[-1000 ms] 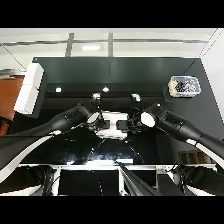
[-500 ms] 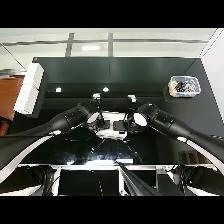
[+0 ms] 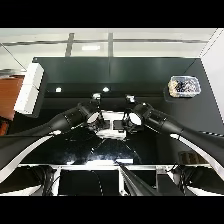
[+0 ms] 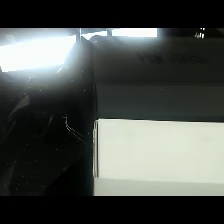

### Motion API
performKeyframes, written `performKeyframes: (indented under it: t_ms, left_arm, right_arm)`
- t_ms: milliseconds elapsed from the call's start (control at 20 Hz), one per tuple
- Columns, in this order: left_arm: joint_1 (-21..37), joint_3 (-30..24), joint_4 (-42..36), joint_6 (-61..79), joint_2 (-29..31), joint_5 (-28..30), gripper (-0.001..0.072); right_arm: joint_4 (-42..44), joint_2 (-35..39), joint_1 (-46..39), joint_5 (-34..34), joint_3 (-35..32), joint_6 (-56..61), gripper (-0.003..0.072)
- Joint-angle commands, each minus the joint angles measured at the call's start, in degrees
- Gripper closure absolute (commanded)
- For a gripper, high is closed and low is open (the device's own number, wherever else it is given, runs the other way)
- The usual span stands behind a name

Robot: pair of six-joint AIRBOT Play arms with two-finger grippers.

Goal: Fold the box and place the chain.

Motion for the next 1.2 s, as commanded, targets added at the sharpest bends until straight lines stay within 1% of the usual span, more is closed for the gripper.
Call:
performKeyframes:
  t_ms: [0, 50, 150, 200, 300, 350, 800, 1150]
  left_arm:
    - [0.0, 0.0, 0.0, 0.0, 0.0, -0.1, 0.0682]
    - [0.0, 0.0, 0.0, 0.0, 0.0, -0.1, 0.0682]
    - [0.0, 0.0, 0.0, 0.0, 0.0, -0.2, 0.0682]
    - [0.0, 0.0, 0.0, 0.0, 0.0, -0.2, 0.0682]
    - [0.0, 0.0, 0.0, 0.0, 0.0, -0.2, 0.0682]
    - [0.0, 0.0, 0.0, 0.0, 0.0, -0.2, 0.0682]
    - [0.0, 0.0, 0.0, 0.0, 0.0, -0.2, 0.0682]
    - [0.0, 0.0, 0.0, 0.0, 0.0, -0.2, 0.0681]
  right_arm:
    - [-0.2, -2.4, 0.0, 3.2, 3.0, 1.0, 0.0353]
    - [-0.2, -2.7, 0.0, 3.7, 3.9, 1.1, 0.0392]
    - [-1.0, -2.8, 0.0, 5.3, 4.9, 2.8, 0.0392]
    - [-1.1, -2.8, 0.0, 6.4, 4.9, 3.2, 0.0431]
    - [-1.1, -2.8, 0.0, 7.3, 4.9, 3.3, 0.0433]
    - [-1.1, -2.8, 0.1, 7.2, 4.9, 3.5, 0.0459]
    - [-1.7, -4.8, 1.4, 7.3, 4.9, 4.3, 0.046]
    - [-2.8, -4.9, 1.4, 7.3, 4.9, 4.8, 0.046]
